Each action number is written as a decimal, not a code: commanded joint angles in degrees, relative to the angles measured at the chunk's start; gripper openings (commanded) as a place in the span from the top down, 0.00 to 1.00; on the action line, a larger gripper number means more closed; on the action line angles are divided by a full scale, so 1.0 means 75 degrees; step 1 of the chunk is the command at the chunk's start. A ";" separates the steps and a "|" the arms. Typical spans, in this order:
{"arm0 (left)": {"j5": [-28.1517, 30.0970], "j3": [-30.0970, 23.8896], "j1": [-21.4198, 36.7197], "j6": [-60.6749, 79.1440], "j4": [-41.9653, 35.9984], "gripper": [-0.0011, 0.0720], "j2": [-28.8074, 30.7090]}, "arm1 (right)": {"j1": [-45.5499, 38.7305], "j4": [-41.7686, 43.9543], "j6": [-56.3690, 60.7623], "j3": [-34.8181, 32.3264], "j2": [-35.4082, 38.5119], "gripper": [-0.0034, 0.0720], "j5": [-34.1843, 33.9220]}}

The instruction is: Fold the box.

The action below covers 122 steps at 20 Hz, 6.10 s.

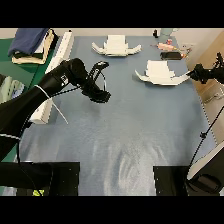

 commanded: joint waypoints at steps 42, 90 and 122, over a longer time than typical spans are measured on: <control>0.0003 0.0006 0.0006 0.0003 0.0003 0.96 -0.0003 | 0.2372 -0.2565 0.0306 -0.8845 0.6475 0.50 0.0784; -0.1810 -0.0455 0.1629 0.4208 -0.4491 0.35 -0.2390 | 0.5085 0.0242 -0.1839 -1.3277 0.9856 0.95 -0.2361; -0.1606 -0.0073 0.1355 0.5015 -0.4450 0.18 -0.2675 | 0.5085 -0.0373 -0.2224 -1.3210 0.9853 0.95 -0.1900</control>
